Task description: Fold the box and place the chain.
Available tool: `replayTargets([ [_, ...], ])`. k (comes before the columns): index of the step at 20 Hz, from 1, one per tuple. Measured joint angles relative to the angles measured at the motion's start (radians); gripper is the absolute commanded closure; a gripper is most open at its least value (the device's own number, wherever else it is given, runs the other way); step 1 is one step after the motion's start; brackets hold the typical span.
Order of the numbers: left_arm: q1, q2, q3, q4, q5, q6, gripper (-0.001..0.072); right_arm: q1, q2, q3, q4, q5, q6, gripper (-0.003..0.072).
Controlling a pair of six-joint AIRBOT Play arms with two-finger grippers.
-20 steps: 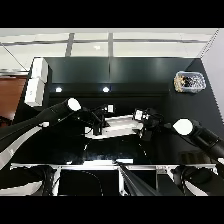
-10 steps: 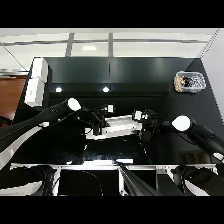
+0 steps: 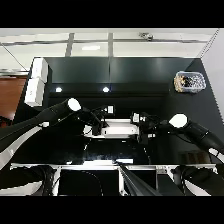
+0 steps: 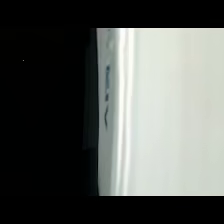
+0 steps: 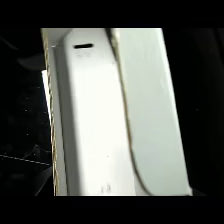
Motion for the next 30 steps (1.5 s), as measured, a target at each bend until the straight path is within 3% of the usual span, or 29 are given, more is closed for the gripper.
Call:
replayTargets([
  [30,0.0,0.0,0.0,-0.006,-0.006,-0.006,0.0683,0.0,-0.053,-0.033,-0.062,-0.014,-0.004,0.0046],
])
